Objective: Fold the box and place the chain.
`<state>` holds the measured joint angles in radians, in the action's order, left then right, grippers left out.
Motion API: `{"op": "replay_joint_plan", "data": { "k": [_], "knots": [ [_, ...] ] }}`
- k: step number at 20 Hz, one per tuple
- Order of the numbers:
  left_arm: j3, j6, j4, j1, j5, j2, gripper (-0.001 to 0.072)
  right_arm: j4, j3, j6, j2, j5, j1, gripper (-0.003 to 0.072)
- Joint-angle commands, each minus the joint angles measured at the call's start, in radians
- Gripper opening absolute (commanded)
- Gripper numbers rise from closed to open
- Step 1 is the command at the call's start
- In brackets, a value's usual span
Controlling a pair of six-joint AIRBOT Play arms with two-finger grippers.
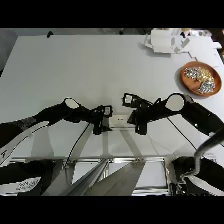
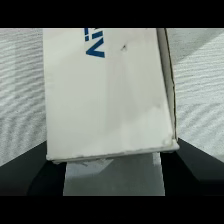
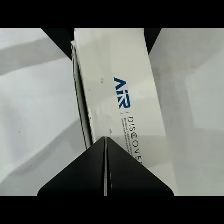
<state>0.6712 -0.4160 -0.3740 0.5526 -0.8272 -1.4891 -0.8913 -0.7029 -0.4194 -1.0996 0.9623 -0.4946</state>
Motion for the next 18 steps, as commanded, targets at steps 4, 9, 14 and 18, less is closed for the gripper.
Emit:
{"op": "replay_joint_plan", "data": {
  "k": [4,9,14,18],
  "knots": [
    [0.0,0.001,0.0,0.0,0.0,0.001,0.0205,-0.003,0.039,0.002,0.0,-0.007,-0.005,0.0019],
    [0.0,0.001,0.0,0.0,0.0,0.001,0.0205,-0.025,0.077,0.002,0.0,-0.008,-0.005,0.0018],
    [0.0,0.001,0.0,0.0,0.0,0.001,0.0205,-0.03,0.127,0.002,-0.001,-0.051,-0.005,0.0018],
    [0.0,0.001,0.0,0.0,0.0,0.001,0.0205,-0.029,0.138,0.002,-0.001,-0.064,-0.005,0.0018]
  ]
}}
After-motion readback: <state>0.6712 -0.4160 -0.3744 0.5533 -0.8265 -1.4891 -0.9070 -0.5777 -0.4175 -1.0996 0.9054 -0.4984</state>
